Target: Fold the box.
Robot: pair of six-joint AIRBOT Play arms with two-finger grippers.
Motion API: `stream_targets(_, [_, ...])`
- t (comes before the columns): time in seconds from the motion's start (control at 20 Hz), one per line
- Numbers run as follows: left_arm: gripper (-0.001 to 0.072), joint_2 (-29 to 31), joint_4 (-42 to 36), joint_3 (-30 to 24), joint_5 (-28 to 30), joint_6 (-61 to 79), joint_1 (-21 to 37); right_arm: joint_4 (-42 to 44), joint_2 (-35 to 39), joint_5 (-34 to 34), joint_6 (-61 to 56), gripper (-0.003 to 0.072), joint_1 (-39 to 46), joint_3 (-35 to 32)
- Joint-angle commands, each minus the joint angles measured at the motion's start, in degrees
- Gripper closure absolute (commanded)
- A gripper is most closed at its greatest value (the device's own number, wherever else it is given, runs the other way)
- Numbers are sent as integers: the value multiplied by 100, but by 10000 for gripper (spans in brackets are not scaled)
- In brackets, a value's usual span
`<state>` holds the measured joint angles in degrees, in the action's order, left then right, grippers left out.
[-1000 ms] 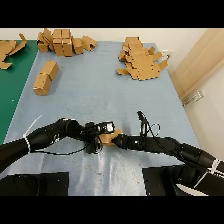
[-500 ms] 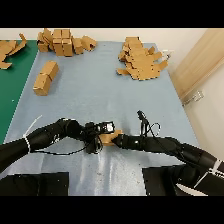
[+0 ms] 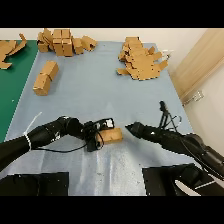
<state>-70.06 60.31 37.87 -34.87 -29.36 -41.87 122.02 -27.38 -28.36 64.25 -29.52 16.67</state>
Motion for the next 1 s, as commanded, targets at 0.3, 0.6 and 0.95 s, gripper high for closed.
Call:
stream_targets(0.3, [245, 15, 566, 1316, -153, -1818, 2087, -2057, 1222, -1574, -1434, 680, 859, 4])
stream_targets(0.6, [245, -7, 573, 1325, -245, -2177, 4017, -2203, 1207, -1624, -1434, 680, 859, 4])
stream_targets(0.95, [246, -164, 573, 1314, -717, -2170, 5156, -2345, 1207, -1613, -1438, 680, 859, 4])
